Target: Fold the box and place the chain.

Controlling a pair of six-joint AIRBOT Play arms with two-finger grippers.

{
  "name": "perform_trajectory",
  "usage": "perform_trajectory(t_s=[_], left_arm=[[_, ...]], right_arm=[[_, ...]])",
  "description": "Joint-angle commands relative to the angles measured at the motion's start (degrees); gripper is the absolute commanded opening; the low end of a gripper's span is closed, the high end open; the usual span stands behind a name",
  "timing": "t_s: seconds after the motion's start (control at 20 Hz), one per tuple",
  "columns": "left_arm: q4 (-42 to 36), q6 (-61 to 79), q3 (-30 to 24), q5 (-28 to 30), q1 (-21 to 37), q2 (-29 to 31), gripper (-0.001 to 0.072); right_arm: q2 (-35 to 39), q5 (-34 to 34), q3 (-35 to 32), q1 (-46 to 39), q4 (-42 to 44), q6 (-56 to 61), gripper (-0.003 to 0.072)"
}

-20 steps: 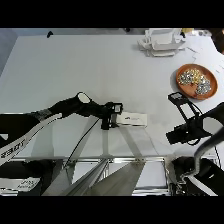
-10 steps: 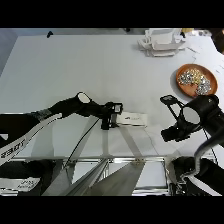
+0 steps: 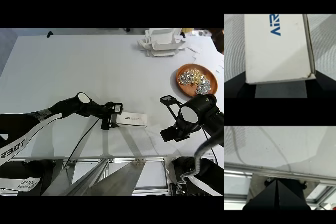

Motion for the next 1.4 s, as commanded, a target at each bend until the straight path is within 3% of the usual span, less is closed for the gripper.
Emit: perform_trajectory(t_s=[0.0,0.15,0.3,0.65,0.9,1.15,1.2,1.35], left_arm=[[0.02,-1.38,0.02,-1.46,0.0,0.04,0.0044],[2.93,-8.15,0.04,-1.81,0.68,1.68,0.0004],[13.64,-23.5,0.02,1.84,5.14,8.85,0.0003],[29.51,-59.95,0.02,1.88,27.28,28.2,0.0003],[46.71,-82.4,-0.85,-6.29,43.06,29.97,0.0003],[53.68,-91.54,-6.16,-5.86,51.8,29.9,0.0013],[53.92,-91.54,-6.97,-6.21,52.74,29.83,0.0038],[54.55,-91.54,-8.94,-7.65,53.75,29.53,0.0331]], right_arm=[[-0.04,0.0,0.0,0.02,0.02,0.02,0.0014],[-0.04,0.0,0.02,0.04,0.02,0.02,0.0014],[-0.04,0.0,0.0,0.04,0.02,0.02,0.0014],[-0.04,0.0,0.0,0.04,0.02,0.02,0.0014],[-0.04,0.0,0.0,0.02,0.02,0.02,0.0014],[-0.04,0.0,0.0,0.02,0.02,0.02,0.0014],[-0.04,0.0,0.0,0.04,0.02,0.02,0.0014],[-0.04,0.0,0.0,0.04,0.02,0.02,0.0014]])
